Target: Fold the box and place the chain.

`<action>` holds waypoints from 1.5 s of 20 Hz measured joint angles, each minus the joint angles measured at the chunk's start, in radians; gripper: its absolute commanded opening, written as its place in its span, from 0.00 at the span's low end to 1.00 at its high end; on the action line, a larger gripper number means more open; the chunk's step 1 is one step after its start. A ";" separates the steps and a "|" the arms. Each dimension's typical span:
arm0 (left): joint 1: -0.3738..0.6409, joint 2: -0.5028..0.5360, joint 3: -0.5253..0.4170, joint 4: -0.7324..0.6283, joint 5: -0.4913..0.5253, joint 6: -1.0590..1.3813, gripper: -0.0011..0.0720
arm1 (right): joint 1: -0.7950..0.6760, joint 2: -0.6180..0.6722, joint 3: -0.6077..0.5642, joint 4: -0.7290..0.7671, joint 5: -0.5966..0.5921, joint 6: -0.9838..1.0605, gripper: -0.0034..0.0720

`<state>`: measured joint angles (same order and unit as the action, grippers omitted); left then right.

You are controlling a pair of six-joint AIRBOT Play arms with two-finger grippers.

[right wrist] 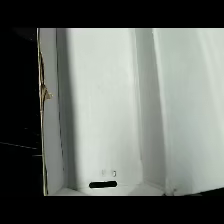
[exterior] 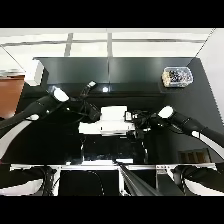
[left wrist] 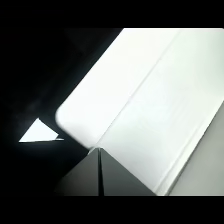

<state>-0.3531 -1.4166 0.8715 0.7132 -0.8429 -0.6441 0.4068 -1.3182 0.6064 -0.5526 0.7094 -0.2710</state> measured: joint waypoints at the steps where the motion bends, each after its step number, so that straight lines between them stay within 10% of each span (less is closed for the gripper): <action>1: 0.013 0.027 0.018 0.022 -0.008 -0.002 0.05 | 0.000 0.000 0.000 0.001 -0.003 0.003 0.29; 6: 0.082 0.235 0.027 0.088 -0.111 -0.009 0.05 | 0.000 0.000 0.000 0.002 -0.004 0.003 0.29; 11: 0.051 0.387 -0.163 0.090 -0.166 0.117 0.11 | 0.000 0.000 0.000 0.001 -0.003 0.003 0.29; 13: 0.037 0.409 -0.238 0.097 -0.154 0.261 0.93 | 0.000 0.000 0.000 0.002 -0.003 0.002 0.29; 14: 0.033 0.415 -0.266 0.102 -0.132 0.335 0.98 | 0.000 0.000 0.000 0.001 -0.003 0.003 0.29; 24: -0.021 0.273 -0.312 -0.009 0.059 0.850 0.93 | 0.000 0.000 0.000 0.001 -0.003 0.002 0.29; 27: -0.053 0.221 -0.294 -0.030 0.071 0.883 0.32 | 0.000 0.000 0.000 0.001 -0.003 0.002 0.29; 30: -0.069 0.197 -0.283 -0.038 0.073 0.899 0.31 | 0.000 0.000 0.000 0.002 -0.003 0.002 0.29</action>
<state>-0.4225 -1.2194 0.5884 0.6750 -0.7696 0.2546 0.4068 -1.3182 0.6067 -0.5510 0.7067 -0.2691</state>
